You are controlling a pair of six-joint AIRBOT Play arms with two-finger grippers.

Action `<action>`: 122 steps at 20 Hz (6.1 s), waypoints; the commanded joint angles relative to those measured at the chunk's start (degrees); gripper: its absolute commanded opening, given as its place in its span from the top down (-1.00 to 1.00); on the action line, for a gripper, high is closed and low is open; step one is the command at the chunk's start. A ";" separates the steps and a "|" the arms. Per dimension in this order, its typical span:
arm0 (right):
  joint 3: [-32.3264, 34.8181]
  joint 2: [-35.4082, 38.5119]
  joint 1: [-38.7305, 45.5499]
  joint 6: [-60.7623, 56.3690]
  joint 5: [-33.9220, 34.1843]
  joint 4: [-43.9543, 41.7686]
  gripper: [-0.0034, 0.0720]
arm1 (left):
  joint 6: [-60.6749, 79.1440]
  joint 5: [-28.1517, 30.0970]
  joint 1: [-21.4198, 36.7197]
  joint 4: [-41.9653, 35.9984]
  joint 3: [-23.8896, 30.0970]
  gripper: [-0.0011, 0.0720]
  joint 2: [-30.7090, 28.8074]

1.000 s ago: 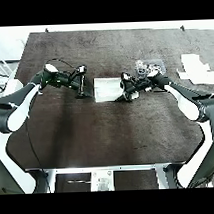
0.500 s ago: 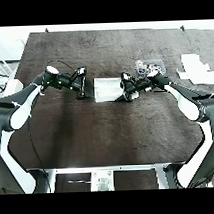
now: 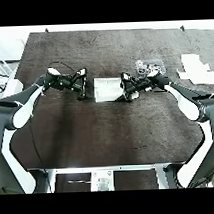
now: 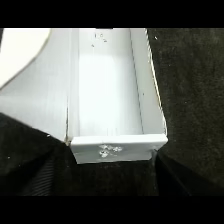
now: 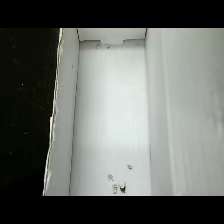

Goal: Fold the box and place the chain.

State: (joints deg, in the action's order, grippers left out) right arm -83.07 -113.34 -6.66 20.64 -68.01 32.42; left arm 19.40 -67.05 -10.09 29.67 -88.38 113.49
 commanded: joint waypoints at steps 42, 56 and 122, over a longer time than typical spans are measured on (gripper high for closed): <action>0.02 0.04 -0.04 0.00 -0.02 -0.07 -0.65 | -1.36 2.75 -3.72 -0.57 -0.17 -0.99 1.05; 0.02 0.04 -0.04 0.00 -0.02 -0.09 -0.65 | 1.68 4.81 -3.91 -2.67 0.24 -0.99 2.71; 0.02 0.04 -0.04 0.00 -0.02 -0.09 -0.65 | 3.37 5.07 -3.63 -4.44 -0.17 -0.14 4.72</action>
State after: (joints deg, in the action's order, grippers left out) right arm -83.07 -113.34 -6.66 20.67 -68.01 32.36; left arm 22.76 -62.08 -13.76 25.43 -88.53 118.19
